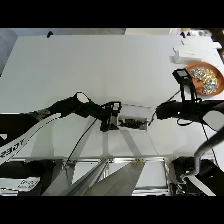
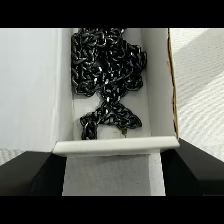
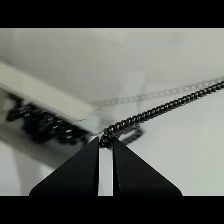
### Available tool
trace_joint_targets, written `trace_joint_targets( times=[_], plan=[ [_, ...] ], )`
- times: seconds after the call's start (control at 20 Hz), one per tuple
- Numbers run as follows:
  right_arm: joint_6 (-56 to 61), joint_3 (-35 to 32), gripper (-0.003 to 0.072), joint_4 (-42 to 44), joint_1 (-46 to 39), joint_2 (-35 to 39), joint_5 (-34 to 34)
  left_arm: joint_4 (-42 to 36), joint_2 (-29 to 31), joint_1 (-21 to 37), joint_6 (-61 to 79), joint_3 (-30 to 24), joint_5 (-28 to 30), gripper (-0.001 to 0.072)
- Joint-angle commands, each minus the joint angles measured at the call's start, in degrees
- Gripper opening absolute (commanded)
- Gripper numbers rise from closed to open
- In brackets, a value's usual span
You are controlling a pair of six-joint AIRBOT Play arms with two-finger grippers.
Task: Fold the box and place the chain.
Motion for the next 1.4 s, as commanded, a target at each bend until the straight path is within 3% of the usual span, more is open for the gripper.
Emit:
trace_joint_targets(
  times=[0.0,0.25,0.6,0.85,1.25,1.35],
  plan=[
    [-0.11,0.07,0.0020,4.96,8.31,2.67,-0.33,0.02,0.02,0.00,0.02,0.02,0.02,0.0172],
    [3.04,0.07,0.0020,7.21,18.53,2.67,-7.78,0.02,0.02,-0.02,0.02,0.02,0.00,0.0172],
    [4.59,0.07,0.0020,8.52,27.08,1.88,-24.72,0.02,0.04,-0.02,0.02,0.02,0.02,0.0172],
    [6.34,0.07,0.0020,5.35,27.10,-4.61,-24.74,0.02,0.04,-0.02,0.02,0.02,0.00,0.0172],
    [23.04,0.07,0.0025,-6.21,27.10,-10.01,-24.13,0.02,0.04,-0.02,0.02,0.02,0.02,0.0172],
    [23.08,0.07,0.0175,-6.80,27.10,-9.99,-23.30,0.02,0.02,-0.02,0.02,0.02,0.00,0.0172]
  ],
)
